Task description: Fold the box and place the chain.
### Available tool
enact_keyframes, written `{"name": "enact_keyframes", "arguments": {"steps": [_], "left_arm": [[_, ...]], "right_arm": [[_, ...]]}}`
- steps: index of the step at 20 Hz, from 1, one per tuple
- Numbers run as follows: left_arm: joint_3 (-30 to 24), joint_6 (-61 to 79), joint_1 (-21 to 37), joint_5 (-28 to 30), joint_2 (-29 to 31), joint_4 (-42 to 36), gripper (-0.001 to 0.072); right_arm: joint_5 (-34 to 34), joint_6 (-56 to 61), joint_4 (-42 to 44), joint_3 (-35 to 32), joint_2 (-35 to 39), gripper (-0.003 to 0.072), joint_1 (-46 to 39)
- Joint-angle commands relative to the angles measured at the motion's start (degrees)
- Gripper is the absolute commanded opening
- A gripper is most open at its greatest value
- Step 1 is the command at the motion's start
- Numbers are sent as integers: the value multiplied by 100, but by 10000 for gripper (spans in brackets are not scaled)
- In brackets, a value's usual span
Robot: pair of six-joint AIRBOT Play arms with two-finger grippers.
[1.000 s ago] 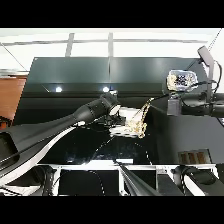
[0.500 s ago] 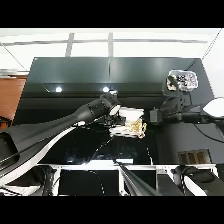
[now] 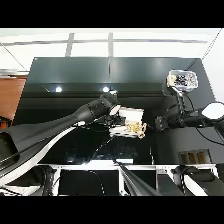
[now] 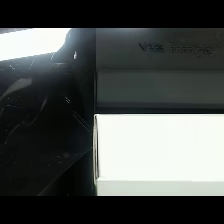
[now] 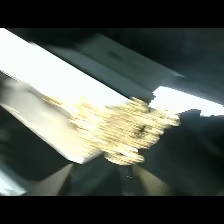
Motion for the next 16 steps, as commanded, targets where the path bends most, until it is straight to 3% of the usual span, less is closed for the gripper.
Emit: {"name": "enact_keyframes", "arguments": {"steps": [1,8,12,16], "left_arm": [[7,2,2,-4,-2,0,32],[7,2,2,-2,-2,0,33],[7,2,2,-2,-2,0,33],[7,2,2,-2,-2,0,33]], "right_arm": [[-503,-1467,-581,-442,-7,717,-33],[-1530,-4588,-586,-859,-37,716,1119],[-2507,-4852,-518,-866,-188,709,1478],[-2555,-5335,-229,-866,-498,709,1486]]}}
